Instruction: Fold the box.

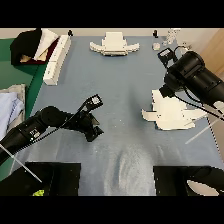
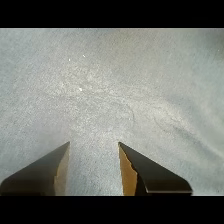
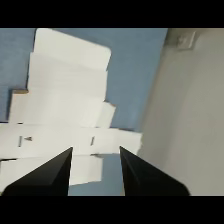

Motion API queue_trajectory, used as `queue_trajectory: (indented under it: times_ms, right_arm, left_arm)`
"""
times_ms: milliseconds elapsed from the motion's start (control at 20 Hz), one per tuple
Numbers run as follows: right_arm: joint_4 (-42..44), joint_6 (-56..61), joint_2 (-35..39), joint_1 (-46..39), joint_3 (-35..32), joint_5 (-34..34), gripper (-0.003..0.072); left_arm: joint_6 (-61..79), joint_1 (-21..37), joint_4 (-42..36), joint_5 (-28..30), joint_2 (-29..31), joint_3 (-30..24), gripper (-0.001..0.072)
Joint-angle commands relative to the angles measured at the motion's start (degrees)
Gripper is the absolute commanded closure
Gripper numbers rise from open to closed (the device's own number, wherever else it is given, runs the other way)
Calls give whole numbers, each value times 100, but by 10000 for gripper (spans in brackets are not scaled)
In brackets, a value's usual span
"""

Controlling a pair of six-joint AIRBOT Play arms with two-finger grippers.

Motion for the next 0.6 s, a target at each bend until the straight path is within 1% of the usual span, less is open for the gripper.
queue_trajectory:
  times_ms: [0,100,200,250,300,400,450,500,550]
  right_arm:
    - [-752,-1211,4,0,4,284,224]
    - [-664,-1207,2,0,4,345,223]
    - [-304,-1191,2,0,4,424,224]
    - [151,-1093,2,0,4,424,224]
    - [800,-896,2,0,4,422,224]
    - [1825,-380,2,0,4,452,227]
    - [2031,160,4,-2,15,444,300]
    - [2028,769,4,-52,74,332,554]
    - [2002,1263,4,-177,208,131,683]
  left_arm:
    - [2,2,0,2,7,2,260]
    - [0,0,-13,2,4,2,260]
    - [-70,2,-341,-13,7,2,260]
    - [-396,2,-627,-37,7,2,260]
    - [-678,2,-791,2,7,15,260]
    - [-1473,74,-599,-181,7,243,260]
    - [-2197,225,-393,-413,-2,487,260]
    - [-2745,466,-120,-831,-28,839,260]
    - [-3014,748,125,-1298,-85,1255,260]
